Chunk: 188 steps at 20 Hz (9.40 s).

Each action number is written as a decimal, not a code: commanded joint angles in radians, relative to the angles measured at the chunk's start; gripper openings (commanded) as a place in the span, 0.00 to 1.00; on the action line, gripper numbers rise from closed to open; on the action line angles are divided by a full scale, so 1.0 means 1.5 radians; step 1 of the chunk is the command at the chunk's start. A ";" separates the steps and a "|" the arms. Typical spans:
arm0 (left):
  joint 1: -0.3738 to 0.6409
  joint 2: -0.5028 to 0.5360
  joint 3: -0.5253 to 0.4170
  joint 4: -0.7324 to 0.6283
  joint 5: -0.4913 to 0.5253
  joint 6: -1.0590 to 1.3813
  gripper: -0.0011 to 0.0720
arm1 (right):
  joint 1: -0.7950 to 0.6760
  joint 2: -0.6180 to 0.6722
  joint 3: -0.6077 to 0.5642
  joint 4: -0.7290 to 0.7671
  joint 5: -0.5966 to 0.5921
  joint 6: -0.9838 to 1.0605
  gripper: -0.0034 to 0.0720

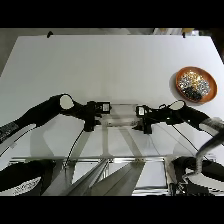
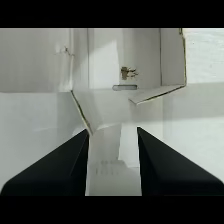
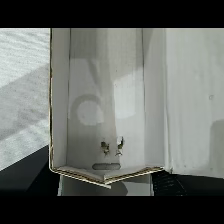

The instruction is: Fold the box and place the chain.

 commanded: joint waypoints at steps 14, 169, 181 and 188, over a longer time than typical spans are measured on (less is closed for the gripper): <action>-0.036 -0.028 0.000 -0.129 0.039 0.078 0.28 | 0.000 -0.001 0.001 0.000 0.000 0.000 0.55; 0.070 -0.096 -0.081 -0.350 -0.003 0.503 0.98 | 0.000 -0.001 0.001 0.001 0.000 0.000 0.55; 0.027 -0.101 -0.081 -0.442 0.034 0.468 0.97 | 0.000 -0.001 0.001 0.001 0.000 0.000 0.55; 0.027 -0.100 -0.081 -0.445 0.036 0.468 0.36 | 0.000 -0.001 0.001 0.001 0.000 0.000 0.55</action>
